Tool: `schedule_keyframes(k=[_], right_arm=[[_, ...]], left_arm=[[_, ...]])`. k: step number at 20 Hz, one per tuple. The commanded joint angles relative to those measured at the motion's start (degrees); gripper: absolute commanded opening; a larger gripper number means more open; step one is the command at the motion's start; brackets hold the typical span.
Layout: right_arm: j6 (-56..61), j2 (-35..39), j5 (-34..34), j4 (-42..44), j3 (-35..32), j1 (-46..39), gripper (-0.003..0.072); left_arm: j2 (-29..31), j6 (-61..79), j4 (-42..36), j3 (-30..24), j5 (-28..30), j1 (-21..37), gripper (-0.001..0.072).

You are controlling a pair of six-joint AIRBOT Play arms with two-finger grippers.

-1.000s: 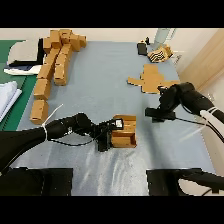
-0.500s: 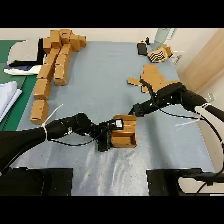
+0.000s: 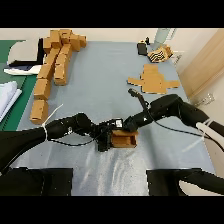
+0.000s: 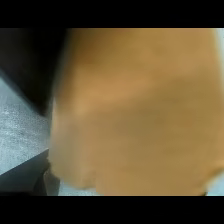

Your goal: Fold the box.

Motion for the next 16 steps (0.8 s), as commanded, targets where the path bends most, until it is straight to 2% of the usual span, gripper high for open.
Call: schedule_keyframes(k=[1, 3, 6, 8, 13, 16], right_arm=[[-1.7, 6.4, 8.9, -5.7, -4.7, 5.5, 0.0003], [-1.6, 10.4, 13.3, -10.1, -7.0, 8.3, 0.0003], [-1.6, 17.3, 25.2, -17.1, -12.6, 14.1, 0.0003], [-1.5, 20.7, 30.8, -20.0, -15.6, 16.9, 0.0003], [-0.5, 22.8, 31.9, -22.3, -17.4, 19.2, 0.0005], [-0.6, 23.5, 31.4, -27.3, -17.5, 21.8, 0.0005]], left_arm=[[0.0, 0.0, 0.0, 0.0, 0.0, 0.0, 0.0446], [0.0, 0.0, 0.0, 0.0, 0.0, 0.0, 0.0446], [0.0, 0.0, 0.0, 0.0, 0.0, 0.0, 0.0446], [0.0, 0.0, 0.0, 0.0, 0.0, 0.0, 0.0446], [0.0, 0.0, 0.0, 0.0, 0.0, 0.0, 0.0446], [0.0, 0.0, 0.0, 0.0, 0.0, 0.0, 0.0446]])
